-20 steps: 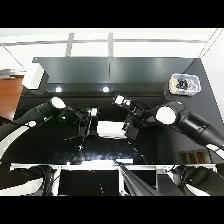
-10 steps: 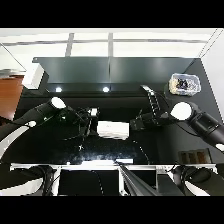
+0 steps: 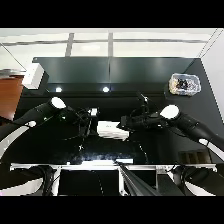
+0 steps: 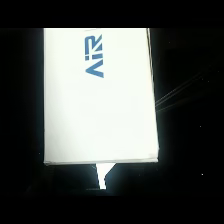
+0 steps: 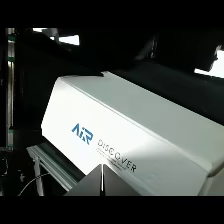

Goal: Fold the box and place the chain.

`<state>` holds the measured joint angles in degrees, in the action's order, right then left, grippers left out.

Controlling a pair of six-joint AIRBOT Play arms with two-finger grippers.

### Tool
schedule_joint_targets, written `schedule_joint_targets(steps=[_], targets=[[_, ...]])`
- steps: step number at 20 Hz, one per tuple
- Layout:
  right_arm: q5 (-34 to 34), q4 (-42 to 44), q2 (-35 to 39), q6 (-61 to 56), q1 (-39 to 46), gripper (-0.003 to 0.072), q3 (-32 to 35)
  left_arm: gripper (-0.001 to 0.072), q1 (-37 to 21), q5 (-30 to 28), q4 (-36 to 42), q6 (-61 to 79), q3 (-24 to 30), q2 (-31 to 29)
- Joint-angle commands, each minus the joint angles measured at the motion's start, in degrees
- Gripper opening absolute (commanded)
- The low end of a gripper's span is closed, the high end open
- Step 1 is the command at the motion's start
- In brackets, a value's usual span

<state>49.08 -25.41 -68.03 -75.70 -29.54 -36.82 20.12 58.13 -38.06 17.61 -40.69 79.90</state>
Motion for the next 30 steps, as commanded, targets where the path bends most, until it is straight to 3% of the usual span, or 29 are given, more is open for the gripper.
schedule_joint_targets(steps=[1,22,28,30], targets=[[-0.2,2.9,-2.3,1.4,-0.9,0.0024,0.1,0.0363,0.0,-0.1,0.0,0.0,0.0,0.0],[-1.9,-2.8,-3.4,1.1,-1.4,0.0024,0.2,0.0363,0.0,-0.1,0.0,0.0,0.0,0.0],[-1.3,-2.2,-3.3,1.2,-1.4,0.0025,0.2,0.0363,0.0,-0.1,0.0,0.0,0.0,0.0],[0.2,0.7,-3.0,6.2,-1.0,0.0024,0.1,0.0366,0.0,-0.1,0.0,0.0,0.0,0.0]])
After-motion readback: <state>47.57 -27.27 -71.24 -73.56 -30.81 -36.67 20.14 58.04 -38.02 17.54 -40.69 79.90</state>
